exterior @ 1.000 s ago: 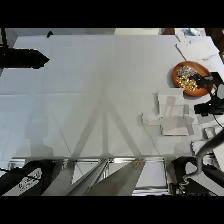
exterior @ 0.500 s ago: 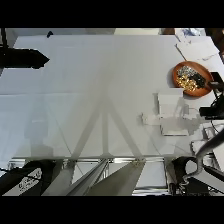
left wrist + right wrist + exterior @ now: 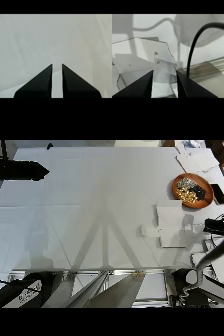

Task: Fold the box and place the chain.

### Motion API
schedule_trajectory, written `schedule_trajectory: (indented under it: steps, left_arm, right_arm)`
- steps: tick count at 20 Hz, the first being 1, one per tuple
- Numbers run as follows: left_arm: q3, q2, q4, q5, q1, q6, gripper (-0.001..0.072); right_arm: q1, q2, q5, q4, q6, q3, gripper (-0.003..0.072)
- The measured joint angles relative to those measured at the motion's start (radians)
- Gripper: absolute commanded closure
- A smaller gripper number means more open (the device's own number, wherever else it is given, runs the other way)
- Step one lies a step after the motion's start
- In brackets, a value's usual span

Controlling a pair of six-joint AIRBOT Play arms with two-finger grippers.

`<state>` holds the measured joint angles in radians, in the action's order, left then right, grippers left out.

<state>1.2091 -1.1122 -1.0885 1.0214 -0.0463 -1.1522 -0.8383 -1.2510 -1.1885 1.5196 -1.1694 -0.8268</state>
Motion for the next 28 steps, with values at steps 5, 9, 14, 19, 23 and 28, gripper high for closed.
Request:
schedule_trajectory:
  steps: [5, 9, 14, 19, 23, 28]
  left_arm:
    - [0.0, 0.0, 0.0, 0.0, 0.0, 0.0, 0.0573]
    - [0.0, 0.0, 0.0, 0.0, 0.0, 0.0, 0.0573]
    - [0.0, 0.0, 0.0, 0.0, 0.0, 0.0, 0.0573]
    - [0.0, 0.0, 0.0, 0.0, 0.0, 0.0, 0.0573]
    - [0.0, 0.0, 0.0, 0.0, 0.0, 0.0, 0.0573]
    - [0.0, 0.0, 0.0, 0.0, 0.0, 0.0, 0.0573]
  right_arm:
    - [-0.029, -0.058, -0.005, -0.063, 0.093, -0.003, 0.0678]
    - [-0.034, -0.068, -0.006, -0.127, 0.171, -0.024, 0.0677]
    - [-0.03, -0.058, -0.061, -0.393, 0.332, -0.039, 0.0677]
    - [0.053, -0.047, -0.11, -0.583, 0.397, -0.041, 0.0678]
    - [0.195, -0.045, -0.108, -0.687, 0.407, -0.041, 0.0678]
    - [0.417, -0.044, 0.042, -0.853, 0.41, -0.041, 0.0678]
